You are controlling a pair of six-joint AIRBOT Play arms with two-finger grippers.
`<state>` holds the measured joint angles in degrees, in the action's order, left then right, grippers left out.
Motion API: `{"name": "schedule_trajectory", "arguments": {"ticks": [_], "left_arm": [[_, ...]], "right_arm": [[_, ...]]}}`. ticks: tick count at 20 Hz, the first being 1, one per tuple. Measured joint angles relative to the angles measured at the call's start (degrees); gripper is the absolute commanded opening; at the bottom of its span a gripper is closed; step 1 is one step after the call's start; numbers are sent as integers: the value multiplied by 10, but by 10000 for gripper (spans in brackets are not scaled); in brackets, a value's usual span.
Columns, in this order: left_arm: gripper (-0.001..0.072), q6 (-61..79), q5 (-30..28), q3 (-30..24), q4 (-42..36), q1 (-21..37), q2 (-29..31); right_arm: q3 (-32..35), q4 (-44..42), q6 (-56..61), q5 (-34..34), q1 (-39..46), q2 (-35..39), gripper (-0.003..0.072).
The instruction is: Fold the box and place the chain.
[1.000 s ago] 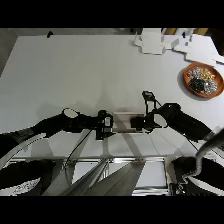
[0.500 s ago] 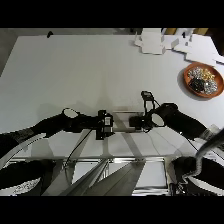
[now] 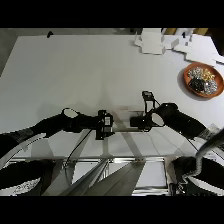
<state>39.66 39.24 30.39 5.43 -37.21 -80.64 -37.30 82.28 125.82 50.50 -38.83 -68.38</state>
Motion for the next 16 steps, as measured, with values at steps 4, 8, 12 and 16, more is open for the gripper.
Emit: {"name": "schedule_trajectory", "arguments": {"ticks": [4,8,12,16], "left_arm": [[11,0,1,0,0,0,0],[11,0,1,0,0,0,0],[11,0,3,0,-3,0,0],[11,0,-2,0,1,0,0]], "right_arm": [[0,0,-1,6,0,0,192],[0,0,-1,8,0,-1,143],[0,3,0,15,0,-1,20],[0,-3,-1,14,0,-1,298]]}}
